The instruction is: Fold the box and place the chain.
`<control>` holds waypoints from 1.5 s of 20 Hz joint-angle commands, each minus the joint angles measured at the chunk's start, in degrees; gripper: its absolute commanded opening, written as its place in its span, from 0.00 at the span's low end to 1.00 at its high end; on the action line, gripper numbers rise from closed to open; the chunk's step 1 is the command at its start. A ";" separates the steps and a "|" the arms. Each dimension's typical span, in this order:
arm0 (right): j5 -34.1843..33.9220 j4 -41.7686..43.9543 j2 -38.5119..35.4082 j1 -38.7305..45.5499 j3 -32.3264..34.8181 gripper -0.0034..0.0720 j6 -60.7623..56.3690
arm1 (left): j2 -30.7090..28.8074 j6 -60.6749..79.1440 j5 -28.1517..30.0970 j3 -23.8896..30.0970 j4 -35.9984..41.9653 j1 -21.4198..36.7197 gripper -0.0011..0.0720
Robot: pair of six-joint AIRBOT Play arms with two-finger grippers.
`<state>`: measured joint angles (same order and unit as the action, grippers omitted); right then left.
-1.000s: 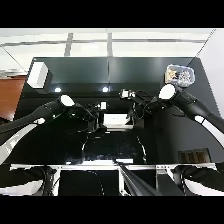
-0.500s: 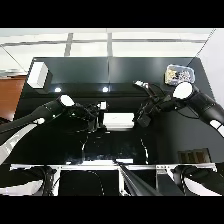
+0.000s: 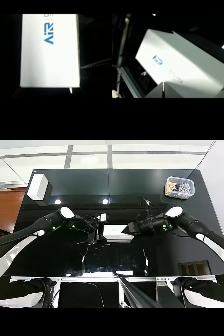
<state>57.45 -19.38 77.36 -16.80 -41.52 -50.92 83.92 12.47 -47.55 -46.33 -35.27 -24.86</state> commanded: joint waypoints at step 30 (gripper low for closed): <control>11.96 -22.95 -25.29 24.17 -4.15 0.07 -6.49 | 7.02 -17.05 -1.25 -17.00 5.20 -9.16 0.98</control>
